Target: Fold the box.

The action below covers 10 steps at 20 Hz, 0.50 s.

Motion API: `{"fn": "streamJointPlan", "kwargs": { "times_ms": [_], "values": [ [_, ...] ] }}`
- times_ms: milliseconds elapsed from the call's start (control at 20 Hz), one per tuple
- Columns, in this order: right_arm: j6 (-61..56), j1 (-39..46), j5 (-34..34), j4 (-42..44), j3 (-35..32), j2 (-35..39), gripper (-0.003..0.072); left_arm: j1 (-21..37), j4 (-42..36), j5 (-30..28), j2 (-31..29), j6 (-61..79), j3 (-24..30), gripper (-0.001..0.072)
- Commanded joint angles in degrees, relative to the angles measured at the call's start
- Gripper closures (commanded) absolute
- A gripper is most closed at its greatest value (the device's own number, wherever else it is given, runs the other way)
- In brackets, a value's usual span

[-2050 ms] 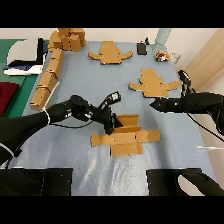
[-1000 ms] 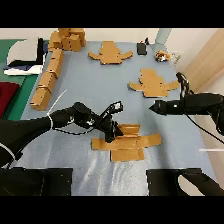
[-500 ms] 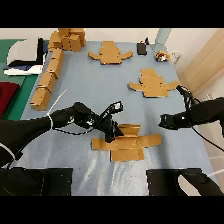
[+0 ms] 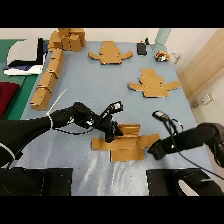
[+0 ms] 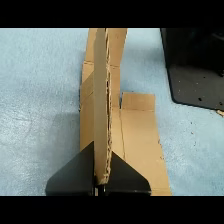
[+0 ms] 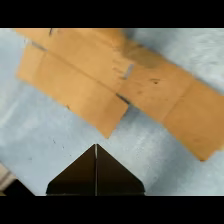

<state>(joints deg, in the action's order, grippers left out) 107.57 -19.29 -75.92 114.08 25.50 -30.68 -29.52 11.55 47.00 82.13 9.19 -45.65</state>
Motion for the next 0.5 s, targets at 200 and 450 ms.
{"fn": "streamJointPlan", "kwargs": {
  "times_ms": [200, 450],
  "values": [
    [-1.42, -32.06, 10.91, -19.17, -3.08, 5.18, 0.0269, -0.13, 0.0, 0.02, 0.0, 0.0, 0.0, 0.0697],
    [5.64, -36.87, 18.12, -19.26, -3.37, -4.07, 0.0208, -0.15, 0.0, 0.02, 0.0, 0.0, 0.0, 0.0697]
  ]
}}
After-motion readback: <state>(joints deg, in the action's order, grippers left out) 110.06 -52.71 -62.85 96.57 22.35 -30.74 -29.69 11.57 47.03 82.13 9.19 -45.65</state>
